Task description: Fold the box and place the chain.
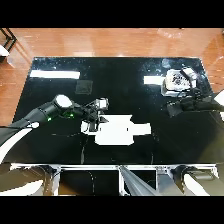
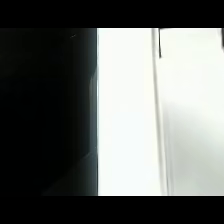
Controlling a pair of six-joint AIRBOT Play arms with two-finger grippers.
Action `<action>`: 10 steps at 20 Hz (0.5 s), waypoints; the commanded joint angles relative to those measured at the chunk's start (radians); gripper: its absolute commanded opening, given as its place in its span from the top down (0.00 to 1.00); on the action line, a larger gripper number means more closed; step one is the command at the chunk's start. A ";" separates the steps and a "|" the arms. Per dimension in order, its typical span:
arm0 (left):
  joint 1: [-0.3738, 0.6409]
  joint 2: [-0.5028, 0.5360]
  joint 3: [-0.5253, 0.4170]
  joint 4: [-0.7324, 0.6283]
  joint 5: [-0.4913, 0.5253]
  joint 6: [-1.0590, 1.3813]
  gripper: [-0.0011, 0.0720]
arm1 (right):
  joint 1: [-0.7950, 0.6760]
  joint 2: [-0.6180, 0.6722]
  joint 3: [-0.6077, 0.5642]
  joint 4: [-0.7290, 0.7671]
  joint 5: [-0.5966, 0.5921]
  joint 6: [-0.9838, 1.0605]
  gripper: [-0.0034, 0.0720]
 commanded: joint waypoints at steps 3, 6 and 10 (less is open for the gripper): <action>-0.005 -0.025 -0.005 0.014 0.067 0.000 0.95 | 0.189 -0.007 -0.121 0.071 -0.090 -0.203 0.06; 0.002 -0.025 -0.005 0.017 0.066 -0.003 0.95 | 0.247 -0.007 -0.133 0.071 -0.111 -0.247 0.06; 0.014 -0.025 -0.005 0.019 0.047 -0.006 0.95 | 0.255 -0.007 -0.144 0.072 -0.105 -0.272 0.06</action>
